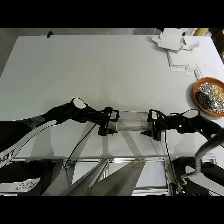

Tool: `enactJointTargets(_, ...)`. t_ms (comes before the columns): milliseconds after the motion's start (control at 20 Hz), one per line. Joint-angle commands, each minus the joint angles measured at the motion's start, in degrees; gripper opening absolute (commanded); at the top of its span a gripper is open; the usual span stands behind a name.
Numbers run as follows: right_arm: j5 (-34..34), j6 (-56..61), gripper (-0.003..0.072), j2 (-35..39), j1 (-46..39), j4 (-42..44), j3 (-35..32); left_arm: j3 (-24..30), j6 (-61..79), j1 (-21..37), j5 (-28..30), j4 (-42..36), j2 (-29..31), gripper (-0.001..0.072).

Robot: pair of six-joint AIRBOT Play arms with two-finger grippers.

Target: Fold the box and place the chain.

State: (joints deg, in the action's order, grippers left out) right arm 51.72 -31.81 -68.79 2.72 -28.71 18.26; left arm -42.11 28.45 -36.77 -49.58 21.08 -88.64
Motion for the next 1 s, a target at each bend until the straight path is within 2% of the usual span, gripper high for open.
enactJointTargets(0,-0.09,0.02,0.0467,0.00,0.02,0.07,0.00,0.02,0.02,-0.02,-0.17,0.20,0.00,0.0272)
enactJointTargets(950,0.07,0.00,0.0466,0.00,0.02,0.46,0.00,0.02,0.02,-0.02,-0.15,0.20,0.00,0.0272)
